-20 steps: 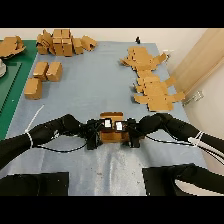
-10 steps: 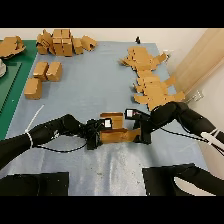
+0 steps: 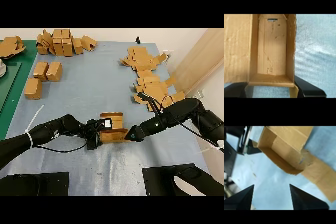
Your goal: Fold the box.
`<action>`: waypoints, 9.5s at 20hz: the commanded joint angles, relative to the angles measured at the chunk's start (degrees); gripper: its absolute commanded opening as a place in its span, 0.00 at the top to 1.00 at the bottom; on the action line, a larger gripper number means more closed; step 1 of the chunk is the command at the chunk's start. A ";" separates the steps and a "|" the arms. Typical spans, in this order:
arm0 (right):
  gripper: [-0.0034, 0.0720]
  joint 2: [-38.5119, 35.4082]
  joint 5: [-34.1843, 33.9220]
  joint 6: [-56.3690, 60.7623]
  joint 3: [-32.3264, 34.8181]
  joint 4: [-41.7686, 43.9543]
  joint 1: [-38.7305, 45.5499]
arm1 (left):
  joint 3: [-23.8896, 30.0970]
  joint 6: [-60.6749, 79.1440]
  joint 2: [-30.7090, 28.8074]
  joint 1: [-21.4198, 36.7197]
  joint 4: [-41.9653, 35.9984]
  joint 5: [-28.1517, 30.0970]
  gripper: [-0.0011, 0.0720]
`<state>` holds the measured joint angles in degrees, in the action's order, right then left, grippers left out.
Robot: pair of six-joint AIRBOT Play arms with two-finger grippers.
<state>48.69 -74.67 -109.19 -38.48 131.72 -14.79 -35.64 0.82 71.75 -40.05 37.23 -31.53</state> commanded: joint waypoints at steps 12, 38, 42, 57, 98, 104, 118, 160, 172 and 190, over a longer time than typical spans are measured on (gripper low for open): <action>0.96 12.39 7.54 1.25 -3.19 19.78 3.23 | 0.00 0.00 0.02 0.02 0.02 -0.02 0.36; 0.96 36.24 6.84 -20.52 -6.32 32.98 9.66 | 0.00 0.00 0.02 0.02 0.02 0.02 0.36; 0.96 20.02 9.18 -21.68 -6.16 20.46 11.63 | 0.00 0.00 0.02 0.02 0.02 0.02 0.36; 0.28 -8.41 23.08 -41.03 11.63 -18.29 -7.15 | 0.00 0.00 0.04 0.02 0.02 0.00 0.36; 0.26 5.64 34.80 -60.78 11.47 -4.35 -13.57 | 0.00 0.00 0.04 0.02 0.02 0.02 0.36; 0.95 -3.78 25.27 -2.58 8.09 -33.20 -13.35 | 0.00 0.00 0.04 0.02 0.00 0.02 0.36; 0.95 -9.92 19.28 10.71 22.18 -6.03 19.76 | 0.00 0.00 0.02 0.02 0.02 -0.04 0.36; 0.36 1.73 31.02 -1.99 15.52 11.10 -2.21 | 0.00 0.00 0.02 0.02 0.02 0.00 0.36; 0.37 13.31 22.93 49.57 -1.88 -36.83 -23.89 | 0.00 0.00 0.02 0.02 0.02 0.00 0.36; 0.71 31.71 3.87 68.02 -16.87 -46.86 -33.09 | 0.00 0.00 0.02 0.02 0.02 0.00 0.36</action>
<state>79.55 -68.38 -42.48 -54.96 86.19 -47.75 -35.64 0.80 71.75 -40.05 37.21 -31.53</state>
